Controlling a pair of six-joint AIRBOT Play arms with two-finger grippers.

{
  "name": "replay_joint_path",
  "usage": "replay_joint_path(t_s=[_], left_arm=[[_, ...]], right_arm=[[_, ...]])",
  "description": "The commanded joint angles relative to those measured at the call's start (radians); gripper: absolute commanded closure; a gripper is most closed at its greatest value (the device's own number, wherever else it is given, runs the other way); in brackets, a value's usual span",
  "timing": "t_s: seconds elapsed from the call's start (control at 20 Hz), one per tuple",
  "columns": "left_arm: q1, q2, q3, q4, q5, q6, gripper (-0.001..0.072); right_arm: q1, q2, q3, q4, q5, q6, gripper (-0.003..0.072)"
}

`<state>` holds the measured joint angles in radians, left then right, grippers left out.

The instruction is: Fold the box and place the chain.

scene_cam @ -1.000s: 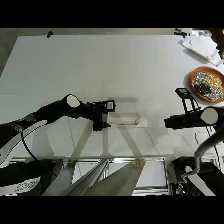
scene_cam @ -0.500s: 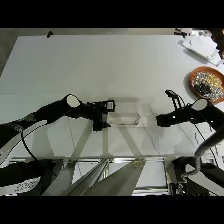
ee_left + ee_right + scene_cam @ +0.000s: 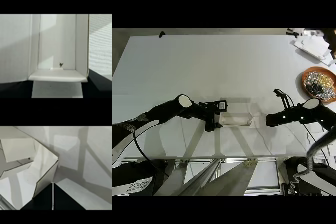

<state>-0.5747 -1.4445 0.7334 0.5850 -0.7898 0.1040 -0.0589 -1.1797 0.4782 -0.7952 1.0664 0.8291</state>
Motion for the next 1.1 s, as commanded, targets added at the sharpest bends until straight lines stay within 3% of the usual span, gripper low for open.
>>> replay_joint_path(t_s=[0.0, 0.15, 0.25, 0.35, 0.5, 1.05], left_arm=[[0.000, 0.000, 0.000, -0.001, 0.001, 0.000, 0.0256], [0.000, 0.000, 0.000, -0.001, 0.001, 0.000, 0.0256], [0.000, 0.000, 0.000, -0.001, 0.001, 0.000, 0.0256], [0.000, 0.000, 0.000, -0.001, 0.001, 0.000, 0.0256], [0.000, 0.000, 0.000, -0.001, 0.001, 0.000, 0.0256], [0.000, 0.000, 0.000, -0.001, 0.001, 0.000, 0.0257]], right_arm=[[0.004, -0.006, 0.000, 0.010, -0.003, -0.018, 0.0677], [0.004, -0.008, 0.000, 0.040, 0.019, -0.019, 0.0673], [0.004, -0.008, 0.000, 0.049, 0.041, -0.019, 0.0600], [0.004, -0.008, 0.000, 0.047, 0.051, -0.019, 0.0577], [0.004, -0.008, 0.000, -0.091, -0.020, 0.093, 0.0677], [0.004, -0.013, -0.002, -0.040, -0.078, 0.078, 0.0677]])
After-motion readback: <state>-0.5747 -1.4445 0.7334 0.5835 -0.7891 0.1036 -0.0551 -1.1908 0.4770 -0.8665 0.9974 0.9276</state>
